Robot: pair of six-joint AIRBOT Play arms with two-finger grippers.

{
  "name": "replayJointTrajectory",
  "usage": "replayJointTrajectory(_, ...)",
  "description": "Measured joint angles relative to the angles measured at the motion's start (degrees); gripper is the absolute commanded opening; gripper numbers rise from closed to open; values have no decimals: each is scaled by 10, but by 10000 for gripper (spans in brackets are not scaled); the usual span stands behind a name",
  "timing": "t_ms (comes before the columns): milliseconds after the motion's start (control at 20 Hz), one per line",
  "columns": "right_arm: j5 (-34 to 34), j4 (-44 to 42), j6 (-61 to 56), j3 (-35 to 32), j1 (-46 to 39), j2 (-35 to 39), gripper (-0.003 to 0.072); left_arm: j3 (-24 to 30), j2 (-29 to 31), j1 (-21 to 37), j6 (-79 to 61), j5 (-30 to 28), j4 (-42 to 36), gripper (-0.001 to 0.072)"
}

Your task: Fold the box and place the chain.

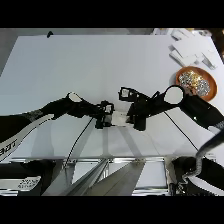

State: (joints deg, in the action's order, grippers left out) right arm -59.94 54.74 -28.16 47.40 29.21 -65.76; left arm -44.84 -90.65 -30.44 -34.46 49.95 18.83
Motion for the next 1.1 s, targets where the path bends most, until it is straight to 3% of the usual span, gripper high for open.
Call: replayJointTrajectory(1100, 30, 58, 2, -13, 39, 7, 294, 0, 0, 0, 0, 0, 0, 195)
